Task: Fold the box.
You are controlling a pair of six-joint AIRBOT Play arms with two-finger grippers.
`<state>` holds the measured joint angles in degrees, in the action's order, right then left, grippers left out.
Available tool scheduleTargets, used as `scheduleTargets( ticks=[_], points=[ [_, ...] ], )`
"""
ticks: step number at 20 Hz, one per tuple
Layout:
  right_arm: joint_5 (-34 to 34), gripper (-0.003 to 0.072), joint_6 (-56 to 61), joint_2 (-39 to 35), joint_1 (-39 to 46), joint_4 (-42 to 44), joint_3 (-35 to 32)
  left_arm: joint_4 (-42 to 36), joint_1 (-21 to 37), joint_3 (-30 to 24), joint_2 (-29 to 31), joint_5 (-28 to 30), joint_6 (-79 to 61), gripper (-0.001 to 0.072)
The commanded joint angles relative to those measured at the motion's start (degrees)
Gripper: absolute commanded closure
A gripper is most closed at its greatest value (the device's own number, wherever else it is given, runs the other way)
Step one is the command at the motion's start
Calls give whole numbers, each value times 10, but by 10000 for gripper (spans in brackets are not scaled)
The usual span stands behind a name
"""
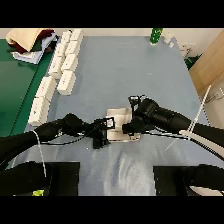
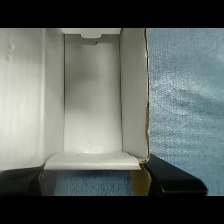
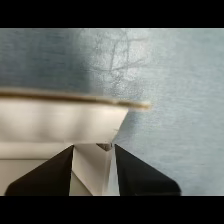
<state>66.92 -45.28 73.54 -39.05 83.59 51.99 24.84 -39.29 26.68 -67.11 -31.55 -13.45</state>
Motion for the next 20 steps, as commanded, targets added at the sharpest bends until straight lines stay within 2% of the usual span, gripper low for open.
scheduleTargets(
  ticks=[1,10,11,12,14,15,16,17,20],
  points=[
    [-11,282,29,18,-7,-13,6,0,0,0,0,0,0,92],
    [-16,283,52,40,-7,-7,5,0,0,0,0,0,0,92],
    [-15,315,52,45,-7,-5,5,0,0,0,0,0,0,92],
    [-14,417,52,48,-7,-4,5,0,0,0,0,0,0,92],
    [-8,439,52,48,-7,-5,6,0,0,0,0,0,0,92],
    [0,573,52,48,-7,-5,6,0,0,0,0,0,0,93],
    [12,662,52,48,-7,-9,6,0,0,0,0,0,0,92],
    [23,684,52,48,-7,-9,6,0,0,0,0,0,0,93],
    [41,685,47,48,-7,-10,6,0,0,0,0,0,0,92]
  ],
)
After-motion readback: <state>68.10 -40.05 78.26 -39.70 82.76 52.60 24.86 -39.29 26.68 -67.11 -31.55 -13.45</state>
